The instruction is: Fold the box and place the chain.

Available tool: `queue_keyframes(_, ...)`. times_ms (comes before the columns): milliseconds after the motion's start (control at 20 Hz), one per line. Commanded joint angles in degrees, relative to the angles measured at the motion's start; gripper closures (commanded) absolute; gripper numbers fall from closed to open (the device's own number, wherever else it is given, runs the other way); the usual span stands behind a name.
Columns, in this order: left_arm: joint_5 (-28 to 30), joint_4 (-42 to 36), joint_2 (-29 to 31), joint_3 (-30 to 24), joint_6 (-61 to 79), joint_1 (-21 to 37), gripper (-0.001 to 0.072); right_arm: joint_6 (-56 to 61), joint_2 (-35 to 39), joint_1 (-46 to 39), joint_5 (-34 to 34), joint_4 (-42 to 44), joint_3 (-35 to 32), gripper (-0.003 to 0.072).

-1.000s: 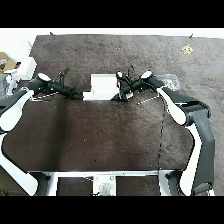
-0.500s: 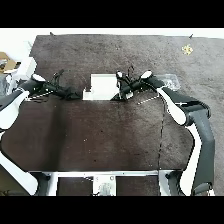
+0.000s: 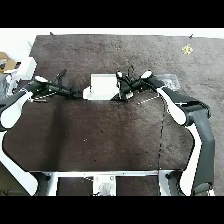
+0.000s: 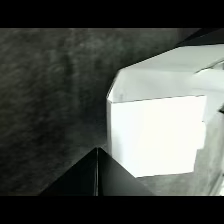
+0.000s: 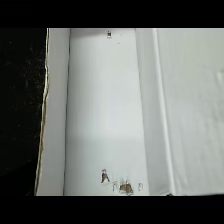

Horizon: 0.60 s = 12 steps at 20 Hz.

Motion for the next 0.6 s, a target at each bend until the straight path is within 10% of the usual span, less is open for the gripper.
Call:
queue_keyframes(0, -2.97, -1.57, -0.04, 2.56, 0.46, -0.02, 0.0670, 0.02, -0.02, 0.02, 0.02, 0.00, -0.02, 0.0231)
queue_keyframes(50, -4.00, -1.81, -0.04, 3.41, 0.44, -0.02, 0.0397, 0.02, -0.02, 0.02, 0.02, 0.00, -0.02, 0.0231)
queue_keyframes(100, -4.39, -1.81, -0.04, 3.93, 0.44, -0.02, 0.0289, 0.02, -0.02, 0.02, 0.02, 0.00, -0.02, 0.0231)
queue_keyframes(550, -2.16, -3.30, -0.04, 4.26, 0.42, -2.21, 0.0379, 0.02, -0.02, 0.02, 0.02, 0.00, -0.02, 0.0231)
